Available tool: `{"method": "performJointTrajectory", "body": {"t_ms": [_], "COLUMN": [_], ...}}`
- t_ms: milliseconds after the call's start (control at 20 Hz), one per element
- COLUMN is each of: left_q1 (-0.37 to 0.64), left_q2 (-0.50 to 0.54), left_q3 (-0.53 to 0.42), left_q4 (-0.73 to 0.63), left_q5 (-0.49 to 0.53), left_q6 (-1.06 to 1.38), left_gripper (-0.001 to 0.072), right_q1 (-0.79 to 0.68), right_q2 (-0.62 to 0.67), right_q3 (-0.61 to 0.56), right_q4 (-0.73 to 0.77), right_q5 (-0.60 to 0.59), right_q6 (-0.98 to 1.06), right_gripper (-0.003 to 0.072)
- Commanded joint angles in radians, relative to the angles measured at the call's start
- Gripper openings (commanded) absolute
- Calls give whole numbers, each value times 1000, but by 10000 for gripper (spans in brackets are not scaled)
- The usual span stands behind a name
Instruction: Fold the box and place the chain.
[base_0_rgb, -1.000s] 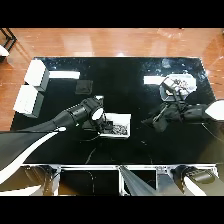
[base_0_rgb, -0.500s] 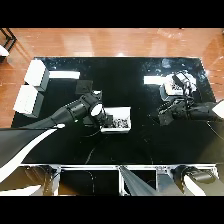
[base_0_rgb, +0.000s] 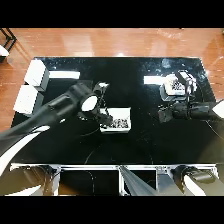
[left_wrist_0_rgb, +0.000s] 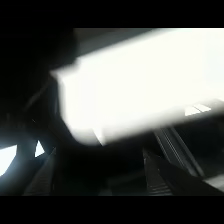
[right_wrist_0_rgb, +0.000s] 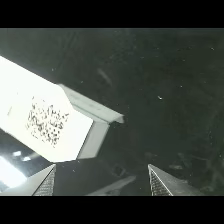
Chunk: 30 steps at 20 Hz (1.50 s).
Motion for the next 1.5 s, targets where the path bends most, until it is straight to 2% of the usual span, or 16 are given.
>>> {"method": "performJointTrajectory", "body": {"t_ms": [0,100,200,250,350,400,500,600,900,1200,1450], "left_q1": [-60,-61,-2,48,171,237,355,413,417,417,417], "left_q2": [189,303,392,422,445,441,430,426,425,424,424], "left_q3": [-23,-95,-179,-219,-270,-282,-294,-299,-335,-348,-348], "left_q4": [94,192,172,142,68,5,-177,-260,-259,-267,-274], "left_q5": [-44,-48,-53,-39,7,33,86,116,203,208,218], "left_q6": [100,20,-19,-18,36,92,267,395,444,441,440], "left_gripper": [636,636,636,637,637,637,636,635,634,634,634], "right_q1": [0,0,22,58,165,222,308,357,417,431,435], "right_q2": [-10,-69,-167,-248,-445,-542,-666,-706,-709,-709,-710], "right_q3": [22,113,244,330,520,611,714,724,724,723,705], "right_q4": [0,11,25,24,-40,-104,-190,-169,-168,-112,-113], "right_q5": [-45,-48,-63,-64,6,61,124,144,259,384,388], "right_q6": [107,108,104,102,100,100,86,-31,-178,-301,-337], "right_gripper": [699,699,699,699,699,699,700,699,699,699,699]}}
